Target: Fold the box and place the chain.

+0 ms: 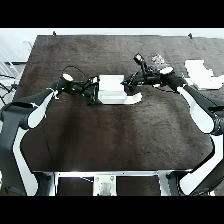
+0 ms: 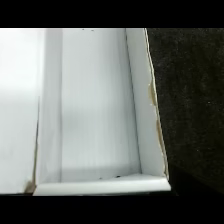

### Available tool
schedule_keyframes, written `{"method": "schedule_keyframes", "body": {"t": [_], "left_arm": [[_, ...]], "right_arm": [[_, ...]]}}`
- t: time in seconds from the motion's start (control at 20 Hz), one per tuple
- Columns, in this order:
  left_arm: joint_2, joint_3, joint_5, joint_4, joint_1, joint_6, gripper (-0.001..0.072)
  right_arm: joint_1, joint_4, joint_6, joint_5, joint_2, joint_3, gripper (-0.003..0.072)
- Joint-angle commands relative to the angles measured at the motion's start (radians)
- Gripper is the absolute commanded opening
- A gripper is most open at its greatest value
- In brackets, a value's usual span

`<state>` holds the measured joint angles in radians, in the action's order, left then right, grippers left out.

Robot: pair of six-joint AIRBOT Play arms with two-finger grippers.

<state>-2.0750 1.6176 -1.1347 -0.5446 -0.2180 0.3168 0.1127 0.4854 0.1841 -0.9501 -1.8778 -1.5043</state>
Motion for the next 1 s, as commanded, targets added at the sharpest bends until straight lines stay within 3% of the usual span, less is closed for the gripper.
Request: {"method": "schedule_keyframes", "body": {"t": [0.0, 0.4, 0.55, 0.7, 0.75, 0.85, 0.9, 0.95], "left_arm": [[0.000, 0.001, 0.000, 0.000, 0.001, 0.002, 0.0361], [0.000, 0.001, 0.000, 0.000, 0.001, 0.002, 0.0361], [0.000, 0.001, 0.000, 0.000, 0.001, 0.002, 0.0361], [0.000, 0.001, 0.000, 0.000, 0.001, 0.002, 0.0360], [0.000, 0.001, 0.000, 0.000, 0.001, 0.002, 0.0361], [0.000, 0.001, 0.000, 0.000, 0.001, 0.002, 0.0360], [0.000, 0.001, 0.000, 0.000, 0.001, 0.002, 0.0360], [0.000, 0.001, 0.000, 0.000, 0.001, 0.002, 0.0360]], "right_arm": [[0.017, 0.082, 0.067, 0.060, -0.017, 0.000, 0.0009], [0.021, 0.084, 0.040, 0.046, -0.015, -0.012, 0.0010], [0.020, 0.096, 0.035, 0.042, 0.051, -0.011, 0.0009], [0.018, 0.240, 0.021, 0.033, 0.167, 0.011, 0.0010], [0.012, 0.308, 0.021, 0.006, 0.196, 0.017, 0.0052], [-0.006, 0.426, 0.022, -0.085, 0.225, 0.020, 0.0516], [-0.016, 0.452, 0.021, -0.119, 0.223, 0.022, 0.0565], [-0.022, 0.467, -0.004, -0.122, 0.223, 0.037, 0.0565]]}}
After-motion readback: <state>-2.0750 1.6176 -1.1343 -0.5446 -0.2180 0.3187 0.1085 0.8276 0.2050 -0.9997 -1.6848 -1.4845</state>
